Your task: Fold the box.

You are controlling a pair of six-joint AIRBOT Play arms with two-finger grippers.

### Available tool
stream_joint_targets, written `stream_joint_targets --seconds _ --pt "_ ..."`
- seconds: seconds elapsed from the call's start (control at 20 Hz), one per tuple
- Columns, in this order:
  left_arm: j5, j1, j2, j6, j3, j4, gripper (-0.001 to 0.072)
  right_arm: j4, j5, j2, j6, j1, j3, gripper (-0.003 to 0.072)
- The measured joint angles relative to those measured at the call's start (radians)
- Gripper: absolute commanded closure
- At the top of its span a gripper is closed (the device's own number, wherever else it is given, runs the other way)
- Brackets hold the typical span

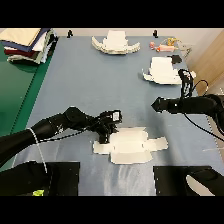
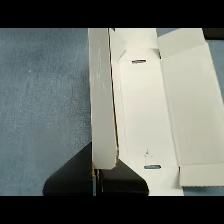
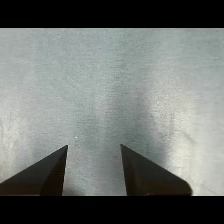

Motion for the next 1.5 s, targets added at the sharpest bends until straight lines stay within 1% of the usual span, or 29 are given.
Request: stream_joint_targets --seconds 0.15,0.3,0.45,0.65,1.0,1.35,1.5 --pt "0.029 0.0 0.02 0.009 0.006 0.031 0.0693 0.0 0.0 0.0 0.0 0.0 0.0 0.0167" --pt "0.095 0.0 0.085 0.045 0.012 0.043 0.0694 0.0 -0.001 0.0 0.0 0.0 0.0 0.0166" --pt "0.143 0.0 0.136 0.066 -0.005 0.046 0.0694 0.0 -0.002 0.0 0.0 0.0 0.0 0.0167" --pt "0.186 -0.008 0.153 0.074 -0.051 0.032 0.0694 0.0 -0.003 0.0 0.0 0.0 0.0 0.0166" --pt "0.286 -0.067 0.155 0.079 -0.119 -0.002 0.0694 0.003 -0.003 0.0 0.0 0.0 0.0 0.0167" --pt "0.306 -0.079 0.154 0.078 -0.138 -0.032 0.0692 -0.001 -0.003 0.0 0.0 0.038 0.0 0.0167" --pt "0.261 -0.08 0.155 0.05 -0.139 -0.04 0.0692 -0.012 -0.003 0.0 0.0 0.048 0.0 0.0166"
